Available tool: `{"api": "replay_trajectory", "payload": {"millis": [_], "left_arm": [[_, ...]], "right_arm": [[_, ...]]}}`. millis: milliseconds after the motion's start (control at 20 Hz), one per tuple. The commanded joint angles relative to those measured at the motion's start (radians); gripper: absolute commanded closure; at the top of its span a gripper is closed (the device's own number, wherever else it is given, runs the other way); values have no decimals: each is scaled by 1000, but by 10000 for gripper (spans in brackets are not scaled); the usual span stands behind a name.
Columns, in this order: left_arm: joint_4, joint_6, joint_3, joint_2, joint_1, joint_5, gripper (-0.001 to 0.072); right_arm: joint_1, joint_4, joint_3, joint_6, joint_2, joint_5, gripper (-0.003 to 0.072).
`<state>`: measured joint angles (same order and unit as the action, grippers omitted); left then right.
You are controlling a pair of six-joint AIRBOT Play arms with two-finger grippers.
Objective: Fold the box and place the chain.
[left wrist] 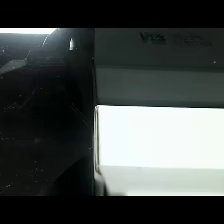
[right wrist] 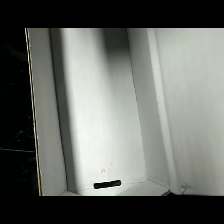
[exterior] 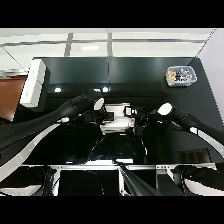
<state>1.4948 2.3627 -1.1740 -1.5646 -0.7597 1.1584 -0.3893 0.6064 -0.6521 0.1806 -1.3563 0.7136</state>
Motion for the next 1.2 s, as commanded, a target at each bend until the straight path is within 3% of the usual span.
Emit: {"api": "replay_trajectory", "payload": {"millis": [0, 300, 650, 750, 800, 1000, 1050, 1150], "left_arm": [[1, -3, -1, 0, 0, -2, 685], [0, -6, -1, 0, 0, -2, 685], [0, -6, -1, 0, 0, -3, 684], [0, -6, -1, 0, 0, -2, 684], [0, -6, -1, 0, 0, -2, 684], [0, -6, -1, -1, 0, -2, 684], [0, -6, -1, 0, 0, -2, 684], [0, -6, -1, 0, 0, -2, 684]], "right_arm": [[7, 35, 0, -5, 14, 31, 22], [47, 115, -1, -45, 109, 95, 23], [48, 150, -2, 21, 117, 94, 27], [47, 147, -2, 22, 117, 94, 378], [47, 140, -2, 22, 117, 94, 447], [30, -17, -2, 22, 113, 85, 449], [16, -41, -2, 22, 107, 85, 554], [-17, -72, -2, 21, 89, 72, 581]]}}
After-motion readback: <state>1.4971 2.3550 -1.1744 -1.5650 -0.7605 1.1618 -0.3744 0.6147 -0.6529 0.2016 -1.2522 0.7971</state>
